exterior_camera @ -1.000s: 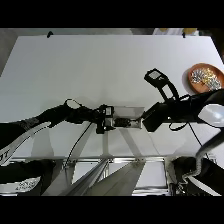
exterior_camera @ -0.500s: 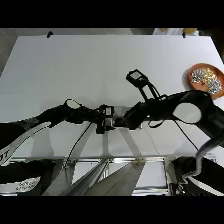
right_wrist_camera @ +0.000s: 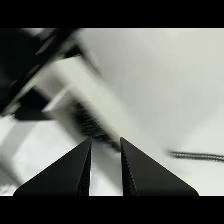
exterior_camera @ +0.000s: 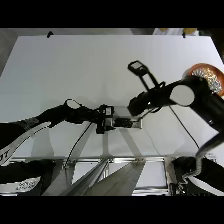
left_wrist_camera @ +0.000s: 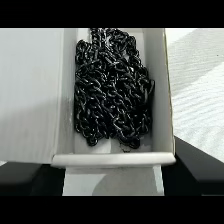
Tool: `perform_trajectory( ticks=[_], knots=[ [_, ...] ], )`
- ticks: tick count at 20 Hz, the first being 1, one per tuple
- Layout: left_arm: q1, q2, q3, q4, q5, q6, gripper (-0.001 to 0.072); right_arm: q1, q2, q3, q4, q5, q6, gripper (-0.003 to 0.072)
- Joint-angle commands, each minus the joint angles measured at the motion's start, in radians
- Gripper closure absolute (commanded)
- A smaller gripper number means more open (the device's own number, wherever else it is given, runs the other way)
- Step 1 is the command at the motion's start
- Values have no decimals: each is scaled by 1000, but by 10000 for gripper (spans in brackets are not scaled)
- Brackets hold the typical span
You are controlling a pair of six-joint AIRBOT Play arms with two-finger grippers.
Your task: Fold the box and place the chain.
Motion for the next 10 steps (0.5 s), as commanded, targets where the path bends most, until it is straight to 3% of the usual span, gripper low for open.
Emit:
perform_trajectory(
  ticks=[1, 4, 7, 8, 10],
  knots=[
    [0, 1, 1, 0, 0, 0, 577, -145, -3, 39, -71, 53, 0, 490],
    [0, 1, 1, 0, 0, 0, 577, -246, -14, 37, -143, 58, 1, 535],
    [0, 1, 1, 0, 0, 0, 577, -303, -58, 13, -213, 44, 12, 528],
    [0, 1, 1, 0, 0, 0, 577, -314, -72, -8, -214, 37, 12, 522],
    [0, 1, 1, 0, 0, 0, 577, -319, -111, -50, -217, 21, 12, 441]
  ],
)
